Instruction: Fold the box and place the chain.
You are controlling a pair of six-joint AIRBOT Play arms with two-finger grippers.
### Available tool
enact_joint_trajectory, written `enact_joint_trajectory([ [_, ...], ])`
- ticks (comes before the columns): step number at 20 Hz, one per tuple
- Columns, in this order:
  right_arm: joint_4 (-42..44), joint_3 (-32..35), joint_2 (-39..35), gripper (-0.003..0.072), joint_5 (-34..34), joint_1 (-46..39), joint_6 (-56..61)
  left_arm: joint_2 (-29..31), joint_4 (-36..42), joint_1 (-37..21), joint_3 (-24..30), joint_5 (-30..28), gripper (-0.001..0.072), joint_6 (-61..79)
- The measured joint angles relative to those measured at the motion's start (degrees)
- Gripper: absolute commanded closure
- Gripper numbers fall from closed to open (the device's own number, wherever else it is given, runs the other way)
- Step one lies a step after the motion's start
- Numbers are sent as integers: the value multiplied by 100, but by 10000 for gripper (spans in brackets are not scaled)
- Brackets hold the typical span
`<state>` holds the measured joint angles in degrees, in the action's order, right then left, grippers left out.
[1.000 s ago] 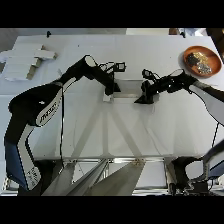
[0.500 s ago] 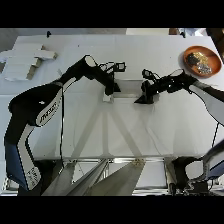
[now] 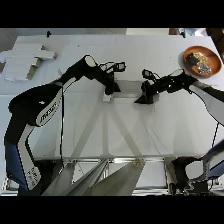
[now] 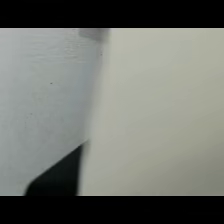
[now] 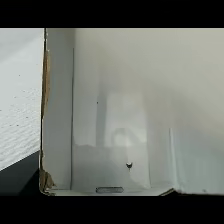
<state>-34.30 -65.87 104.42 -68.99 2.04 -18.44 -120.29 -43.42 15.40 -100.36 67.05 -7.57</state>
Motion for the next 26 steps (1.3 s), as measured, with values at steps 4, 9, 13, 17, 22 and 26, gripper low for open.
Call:
enact_joint_trajectory([
  [4, 2, 0, 2, 91, -9, 0, -11, -2, -35, -2, 2, 13, 270, -13],
  [9, 0, 0, 2, 91, 7, 0, -11, 46, -7, -2, 4, 52, 244, -52],
  [13, 11, 0, 0, 91, 15, 2, -2, 184, -59, -7, 2, 44, 244, -50],
  [17, 13, 0, 2, 91, 35, 2, 11, 367, -328, -44, 2, 42, 245, -46],
  [22, 9, 0, 2, 91, 31, 2, 7, 634, -782, -136, 2, 203, 245, -116],
  [26, 2, 0, 2, 91, 26, 2, 2, 1064, -1388, -210, 4, 463, 408, -466],
])
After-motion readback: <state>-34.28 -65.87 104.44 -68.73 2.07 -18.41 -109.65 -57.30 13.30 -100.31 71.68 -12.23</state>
